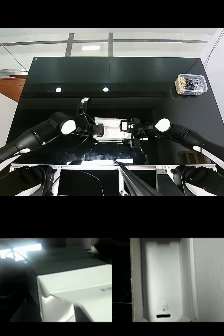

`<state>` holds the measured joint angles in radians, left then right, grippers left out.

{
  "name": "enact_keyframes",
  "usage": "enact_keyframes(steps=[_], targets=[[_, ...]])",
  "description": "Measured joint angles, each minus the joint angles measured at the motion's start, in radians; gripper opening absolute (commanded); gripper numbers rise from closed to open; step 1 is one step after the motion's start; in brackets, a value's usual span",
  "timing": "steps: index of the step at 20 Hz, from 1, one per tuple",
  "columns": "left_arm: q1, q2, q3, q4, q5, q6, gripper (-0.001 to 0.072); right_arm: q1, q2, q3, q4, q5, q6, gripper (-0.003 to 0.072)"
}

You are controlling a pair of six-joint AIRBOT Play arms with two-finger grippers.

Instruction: Fold the box and place the chain.

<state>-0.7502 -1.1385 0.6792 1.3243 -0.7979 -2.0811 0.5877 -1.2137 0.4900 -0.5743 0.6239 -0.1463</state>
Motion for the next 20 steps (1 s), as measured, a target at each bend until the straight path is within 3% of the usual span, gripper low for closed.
enact_keyframes(steps=[7,13,14,16,20], targets=[[-0.066,-0.049,0.043,0.117,-0.088,-0.151,0.0567,0.0,0.0,0.0,0.0,-0.001,0.0,0.048],[-0.1,-0.089,0.068,0.146,-0.121,-0.212,0.0531,0.0,0.0,0.0,-0.001,-0.001,0.0,0.048],[-0.103,-0.094,0.075,0.151,-0.127,-0.22,0.0461,0.0,0.0,0.0,-0.001,-0.001,0.0,0.048],[-0.107,-0.105,0.085,0.156,-0.126,-0.229,0.0395,0.0,0.0,0.0,0.0,-0.001,0.0,0.048],[-0.11,-0.115,0.106,0.164,-0.13,-0.24,0.0395,0.0,0.0,0.0,0.0,-0.001,0.0,0.048]])
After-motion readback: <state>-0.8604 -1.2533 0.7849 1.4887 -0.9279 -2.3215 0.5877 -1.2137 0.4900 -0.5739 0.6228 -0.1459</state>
